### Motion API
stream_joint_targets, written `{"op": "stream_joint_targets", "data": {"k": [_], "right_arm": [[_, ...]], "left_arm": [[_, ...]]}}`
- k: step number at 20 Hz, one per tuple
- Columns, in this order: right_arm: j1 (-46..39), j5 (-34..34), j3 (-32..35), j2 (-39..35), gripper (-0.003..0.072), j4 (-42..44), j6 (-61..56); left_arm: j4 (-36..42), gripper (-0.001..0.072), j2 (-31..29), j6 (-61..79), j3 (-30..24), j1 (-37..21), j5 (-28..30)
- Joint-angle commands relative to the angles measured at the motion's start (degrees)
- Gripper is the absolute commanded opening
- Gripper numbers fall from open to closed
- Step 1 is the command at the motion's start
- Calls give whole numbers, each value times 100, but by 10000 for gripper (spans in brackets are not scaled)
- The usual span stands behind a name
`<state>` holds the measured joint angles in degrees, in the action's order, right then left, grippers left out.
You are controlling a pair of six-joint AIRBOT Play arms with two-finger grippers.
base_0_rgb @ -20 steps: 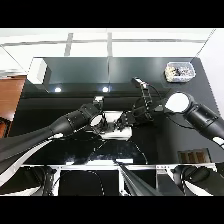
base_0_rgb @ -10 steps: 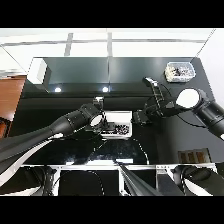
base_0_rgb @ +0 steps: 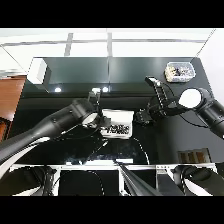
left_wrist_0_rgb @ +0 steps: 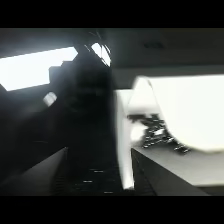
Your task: Fold the box and place the chain.
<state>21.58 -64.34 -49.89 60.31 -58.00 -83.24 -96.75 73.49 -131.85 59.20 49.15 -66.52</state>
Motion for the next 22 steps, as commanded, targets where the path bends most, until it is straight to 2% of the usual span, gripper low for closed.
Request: {"op": "stream_joint_targets", "data": {"k": [1,3,4,6,7,8,9,11,12,16,19,22], "right_arm": [[-11,170,2,-4,294,-168,-87],[-9,282,2,-4,294,-166,-186],[-9,319,2,-4,294,-164,-225],[-9,365,2,-4,294,-164,-297],[-9,385,2,-4,294,-164,-334],[-9,411,2,-4,294,-164,-334],[-9,446,2,-4,294,-168,-332],[-9,527,2,-4,295,-219,-332],[-11,557,2,-4,294,-229,-334],[-9,566,2,-4,295,-221,-339],[-7,544,2,-4,294,-203,-509],[-2,507,2,-4,295,-203,-570]], "left_arm": [[-1432,452,-855,212,-299,-256,-730],[-1259,395,-1325,422,-839,-1038,-680],[-791,386,-1506,750,-1147,-1513,-420],[1408,386,-1709,2634,-1805,-2524,450],[3016,391,-1676,4448,-2100,-2964,693],[4291,418,-1617,6279,-2323,-3241,684],[5110,467,-1554,8076,-2490,-3377,551],[5383,605,-1405,10343,-2592,-3276,527],[5381,718,-1311,11213,-2592,-3180,577],[5431,715,-1056,13750,-2590,-2820,1001],[5810,715,-861,14668,-2590,-2575,1633],[6065,714,-636,14963,-2588,-2492,2264]]}}
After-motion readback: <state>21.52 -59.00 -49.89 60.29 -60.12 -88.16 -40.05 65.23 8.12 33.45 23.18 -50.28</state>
